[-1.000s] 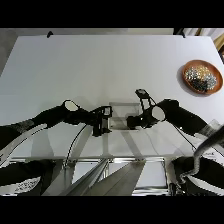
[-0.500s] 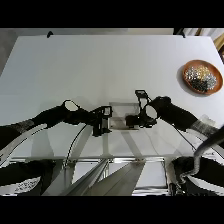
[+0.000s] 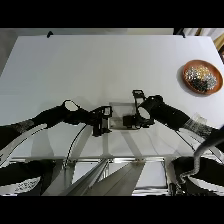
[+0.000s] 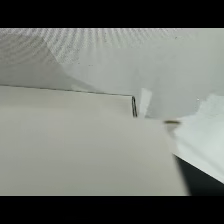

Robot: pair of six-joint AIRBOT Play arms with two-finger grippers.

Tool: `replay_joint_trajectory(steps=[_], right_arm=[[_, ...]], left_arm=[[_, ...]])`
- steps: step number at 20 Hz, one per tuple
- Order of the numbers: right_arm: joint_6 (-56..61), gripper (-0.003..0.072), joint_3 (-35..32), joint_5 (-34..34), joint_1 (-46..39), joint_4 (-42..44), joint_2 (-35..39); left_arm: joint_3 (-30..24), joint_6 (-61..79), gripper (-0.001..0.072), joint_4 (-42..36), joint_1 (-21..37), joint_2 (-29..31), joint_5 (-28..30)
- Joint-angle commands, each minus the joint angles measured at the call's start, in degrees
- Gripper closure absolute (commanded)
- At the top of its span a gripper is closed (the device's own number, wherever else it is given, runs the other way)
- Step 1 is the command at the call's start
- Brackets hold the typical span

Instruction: Fold the box and place the chain.

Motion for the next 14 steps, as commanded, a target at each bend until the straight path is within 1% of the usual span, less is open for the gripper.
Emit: replay_joint_trajectory(steps=[1, 2, 3, 4, 5, 7, 11, 12, 13, 14], right_arm=[[1.66, 0.0290, 0.11, 0.39, 1.40, -0.50, -1.16], [2.36, 0.0305, 0.11, 0.37, 1.40, -0.50, -1.31], [2.49, 0.0390, 0.11, 0.24, 1.40, -0.59, -1.31], [2.47, 0.0528, 0.11, 0.17, 1.40, -0.57, -1.31], [2.45, 0.0593, 0.11, 0.22, 1.40, -0.59, -1.31], [2.45, 0.0662, 0.11, 0.20, 1.40, -0.57, -1.31], [2.47, 0.0668, 0.11, 0.20, 1.40, -0.57, -1.31], [2.47, 0.0616, 0.11, 0.17, 1.40, -0.55, -1.31], [2.49, 0.0538, 0.11, 0.17, 1.40, -0.55, -1.31], [2.49, 0.0484, 0.11, 0.17, 1.40, -0.57, -1.33]], left_arm=[[0.02, 0.00, 0.0455, 0.02, 0.04, 0.02, 0.00], [0.02, 0.00, 0.0455, 0.00, 0.04, 0.02, 0.02], [0.02, 0.00, 0.0455, 0.00, 0.04, 0.04, 0.02], [0.02, 0.00, 0.0455, 0.00, 0.04, 0.02, 0.02], [0.02, 0.00, 0.0455, 0.00, 0.04, 0.02, 0.02], [0.02, 0.00, 0.0455, 0.00, 0.04, 0.02, 0.02], [0.02, 0.00, 0.0455, 0.00, 0.04, 0.04, 0.02], [0.02, 0.00, 0.0455, 0.00, 0.04, 0.02, 0.02], [0.02, 0.00, 0.0455, 0.00, 0.04, 0.02, 0.02], [0.02, 0.00, 0.0455, 0.00, 0.04, 0.02, 0.02]])
